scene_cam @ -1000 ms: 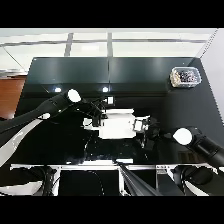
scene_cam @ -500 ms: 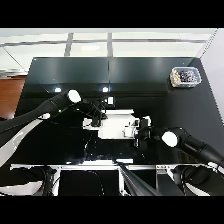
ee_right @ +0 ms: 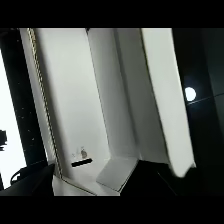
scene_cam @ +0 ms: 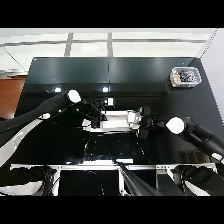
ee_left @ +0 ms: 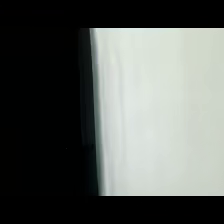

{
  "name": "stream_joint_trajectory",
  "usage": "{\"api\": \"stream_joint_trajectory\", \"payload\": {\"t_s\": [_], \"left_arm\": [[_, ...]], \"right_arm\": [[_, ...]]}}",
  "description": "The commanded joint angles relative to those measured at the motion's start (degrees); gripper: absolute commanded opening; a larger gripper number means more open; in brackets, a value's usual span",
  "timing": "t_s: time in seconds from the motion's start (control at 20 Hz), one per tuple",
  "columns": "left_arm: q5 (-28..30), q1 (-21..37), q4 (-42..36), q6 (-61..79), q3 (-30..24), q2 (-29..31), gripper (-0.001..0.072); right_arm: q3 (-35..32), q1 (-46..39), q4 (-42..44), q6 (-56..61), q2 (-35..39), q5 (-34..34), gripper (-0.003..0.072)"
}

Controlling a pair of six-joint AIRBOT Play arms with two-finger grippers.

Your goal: Fold the box and place the chain.

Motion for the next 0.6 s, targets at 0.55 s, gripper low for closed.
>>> {"api": "stream_joint_trajectory", "payload": {"t_s": [0.55], "left_arm": [[0.1, -0.1, 0.0, 0.2, 0.0, 0.0, 0.0027]], "right_arm": [[0.5, -7.2, 24.5, -30.4, -11.6, 9.3, 0.0705]]}}
